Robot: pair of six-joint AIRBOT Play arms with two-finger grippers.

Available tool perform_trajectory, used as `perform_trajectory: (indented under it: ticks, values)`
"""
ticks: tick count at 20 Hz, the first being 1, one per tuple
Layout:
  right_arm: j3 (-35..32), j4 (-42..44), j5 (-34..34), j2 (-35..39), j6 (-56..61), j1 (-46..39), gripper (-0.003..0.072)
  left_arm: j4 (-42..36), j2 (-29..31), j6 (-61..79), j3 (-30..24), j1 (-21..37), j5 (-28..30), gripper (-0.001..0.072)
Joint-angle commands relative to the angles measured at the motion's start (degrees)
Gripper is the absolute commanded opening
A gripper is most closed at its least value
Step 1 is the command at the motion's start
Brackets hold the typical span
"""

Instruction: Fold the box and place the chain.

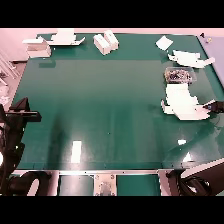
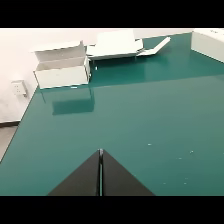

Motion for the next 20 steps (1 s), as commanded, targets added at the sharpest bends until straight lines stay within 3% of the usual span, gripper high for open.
perform_trajectory:
  ticks: [1,4,6,13,20]
  values:
    - [0.0,-0.3,1.6,-0.1,0.1,0.0,0.0187,0.0,0.0,0.0,0.0,0.0,0.0,0.0020]
    - [0.0,-0.3,3.4,-0.1,0.1,0.0,0.0106,0.0,0.0,0.0,0.0,0.0,0.0,0.0020]
    - [0.0,-0.3,3.5,-0.1,0.3,0.1,0.0011,0.0,0.0,0.0,0.0,0.0,0.0,0.0020]
    - [0.0,8.4,9.3,-0.1,1.7,0.1,0.0010,0.0,0.0,0.0,0.0,0.0,0.0,0.0020]
    - [-1.9,15.6,11.2,1.6,11.5,4.2,0.0008,0.0,0.0,0.0,0.0,0.0,0.0,0.0020]
